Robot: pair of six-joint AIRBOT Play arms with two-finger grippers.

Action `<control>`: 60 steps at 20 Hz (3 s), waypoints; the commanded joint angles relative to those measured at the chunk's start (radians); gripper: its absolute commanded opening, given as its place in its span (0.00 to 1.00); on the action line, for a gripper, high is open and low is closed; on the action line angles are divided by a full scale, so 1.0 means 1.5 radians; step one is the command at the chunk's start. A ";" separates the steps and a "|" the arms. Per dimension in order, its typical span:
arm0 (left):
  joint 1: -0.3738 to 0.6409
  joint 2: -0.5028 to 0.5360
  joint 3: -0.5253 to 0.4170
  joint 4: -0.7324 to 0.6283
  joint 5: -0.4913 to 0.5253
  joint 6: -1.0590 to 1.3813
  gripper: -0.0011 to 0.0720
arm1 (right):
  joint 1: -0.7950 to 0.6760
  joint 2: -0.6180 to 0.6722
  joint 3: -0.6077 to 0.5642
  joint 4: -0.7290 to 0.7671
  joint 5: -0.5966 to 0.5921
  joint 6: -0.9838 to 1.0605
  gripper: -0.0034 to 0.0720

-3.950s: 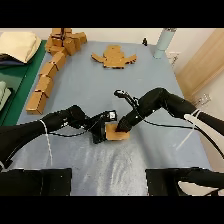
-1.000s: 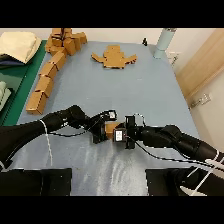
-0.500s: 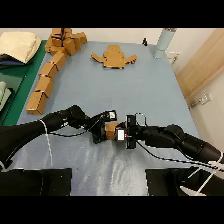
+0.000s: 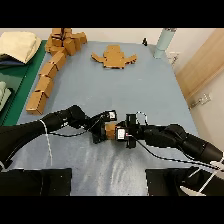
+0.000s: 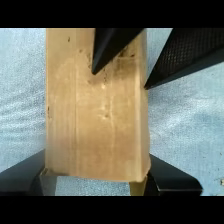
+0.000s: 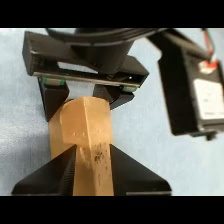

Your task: Fold the box.

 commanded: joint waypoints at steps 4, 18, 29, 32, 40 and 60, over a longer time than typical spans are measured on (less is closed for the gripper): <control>0.000 0.000 0.000 0.000 0.000 -0.001 0.73 | 0.000 -0.001 0.004 -0.017 0.012 0.000 0.46; 0.000 0.000 0.000 0.000 0.000 -0.001 0.73 | 0.000 -0.024 0.012 -0.007 -0.013 0.001 0.24; 0.000 0.000 0.000 0.000 0.000 -0.001 0.73 | 0.000 -0.026 0.010 0.028 -0.067 0.001 0.19; 0.000 0.000 0.000 0.000 0.000 -0.001 0.73 | 0.000 -0.026 0.010 0.031 -0.067 0.001 0.38; 0.000 0.000 0.000 0.000 0.000 -0.001 0.73 | -0.013 0.032 0.011 -0.009 -0.039 0.019 0.07; 0.000 0.000 0.000 0.000 0.000 -0.001 0.73 | -0.031 0.003 -0.004 -0.015 -0.084 0.060 0.05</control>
